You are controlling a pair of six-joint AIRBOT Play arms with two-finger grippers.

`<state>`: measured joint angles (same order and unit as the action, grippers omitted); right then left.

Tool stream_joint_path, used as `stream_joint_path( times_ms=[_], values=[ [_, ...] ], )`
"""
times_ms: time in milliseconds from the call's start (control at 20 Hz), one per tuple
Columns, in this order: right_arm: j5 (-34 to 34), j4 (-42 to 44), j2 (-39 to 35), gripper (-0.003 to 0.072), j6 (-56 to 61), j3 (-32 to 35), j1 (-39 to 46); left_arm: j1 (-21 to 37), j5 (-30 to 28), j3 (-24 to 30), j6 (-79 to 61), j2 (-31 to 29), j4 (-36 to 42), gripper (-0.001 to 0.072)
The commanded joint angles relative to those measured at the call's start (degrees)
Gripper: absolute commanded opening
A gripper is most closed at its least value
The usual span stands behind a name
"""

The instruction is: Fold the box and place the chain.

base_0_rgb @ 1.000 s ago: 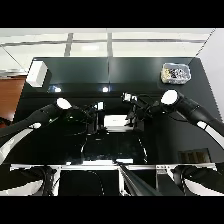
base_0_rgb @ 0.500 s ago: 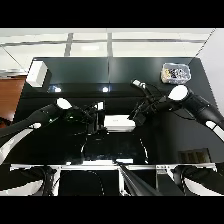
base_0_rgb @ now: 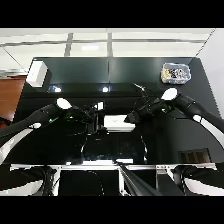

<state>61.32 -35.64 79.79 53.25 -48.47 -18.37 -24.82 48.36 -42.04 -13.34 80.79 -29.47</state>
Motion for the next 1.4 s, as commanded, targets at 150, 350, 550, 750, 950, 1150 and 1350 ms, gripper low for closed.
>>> stream_joint_path(
  times_ms=[150,350,550,750,950,1150,1350],
  values=[
    [6.9,-1.9,-4.2,0.0013,0.8,-1.4,5.6,0.2,-0.3,-0.1,0.1,0.0,0.0,0.0418],
    [13.0,-2.1,-14.1,0.0013,0.8,-1.9,15.8,0.9,0.4,-1.4,5.0,-1.2,-1.4,0.0717],
    [20.4,-5.6,-21.7,0.0013,2.1,-1.8,26.4,0.9,10.7,-6.2,14.9,-5.1,-14.5,0.0709],
    [17.8,-6.6,-23.1,0.0013,2.3,-1.8,30.1,-1.0,12.3,-16.0,30.5,-4.9,-13.1,0.0706],
    [12.7,-6.6,-23.1,0.0013,2.2,-1.8,30.1,-7.4,8.8,-25.6,34.4,3.1,-13.1,0.0705],
    [11.9,-6.7,-23.1,0.0013,-0.3,-1.8,30.1,-10.0,9.2,-29.5,34.8,11.4,-12.6,0.0705],
    [11.9,-6.7,-23.1,0.0013,-1.8,-1.8,30.1,-11.1,9.4,-29.5,34.8,13.3,-11.0,0.0706]
  ],
)
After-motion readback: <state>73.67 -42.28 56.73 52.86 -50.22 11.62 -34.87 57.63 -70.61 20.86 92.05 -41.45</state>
